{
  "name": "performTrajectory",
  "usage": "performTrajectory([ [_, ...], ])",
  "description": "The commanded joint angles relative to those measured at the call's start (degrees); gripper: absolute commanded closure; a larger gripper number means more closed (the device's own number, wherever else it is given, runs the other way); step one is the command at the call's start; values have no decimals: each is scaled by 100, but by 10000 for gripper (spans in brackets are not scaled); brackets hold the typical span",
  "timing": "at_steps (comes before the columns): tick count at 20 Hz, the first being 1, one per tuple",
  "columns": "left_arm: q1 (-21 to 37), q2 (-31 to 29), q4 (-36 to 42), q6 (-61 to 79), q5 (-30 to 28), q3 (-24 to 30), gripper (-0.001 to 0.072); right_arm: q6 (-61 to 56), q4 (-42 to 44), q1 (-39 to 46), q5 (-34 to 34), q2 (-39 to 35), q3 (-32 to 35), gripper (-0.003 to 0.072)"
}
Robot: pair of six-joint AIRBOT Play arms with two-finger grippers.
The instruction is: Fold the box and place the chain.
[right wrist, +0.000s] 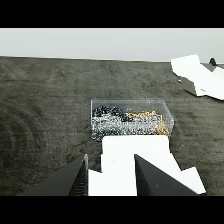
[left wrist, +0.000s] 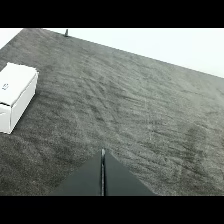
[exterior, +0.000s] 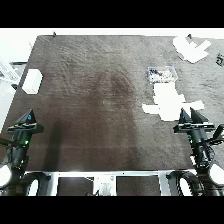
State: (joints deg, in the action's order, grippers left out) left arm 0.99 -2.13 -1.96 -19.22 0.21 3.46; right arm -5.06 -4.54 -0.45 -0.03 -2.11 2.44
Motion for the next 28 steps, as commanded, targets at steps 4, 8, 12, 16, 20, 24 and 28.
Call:
performTrajectory([
  [4, -2, -2, 0, 2, -2, -2, 687, -101, 7, 4, 4, -4, 13, 301],
  [8, -2, -2, 0, 2, -2, -2, 687, 22, -105, 46, -315, 26, -389, 272],
  [12, -2, -2, 0, 2, 0, -2, 687, 26, -105, 433, -911, 772, -1056, 312],
  [16, -2, -2, 0, 2, -2, -2, 687, 129, -304, 1071, -310, 2175, -1838, 311],
  [20, -2, -2, 0, 2, -2, -2, 687, 125, -973, 1788, 638, 3654, -2793, 311],
  [24, -2, -2, 0, 2, -2, -2, 687, 120, -1274, 2588, 1473, 4822, -3735, 312],
  [28, -2, -2, 0, 2, -2, -2, 687, -79, -1429, 3600, 2981, 5904, -4673, 312],
])
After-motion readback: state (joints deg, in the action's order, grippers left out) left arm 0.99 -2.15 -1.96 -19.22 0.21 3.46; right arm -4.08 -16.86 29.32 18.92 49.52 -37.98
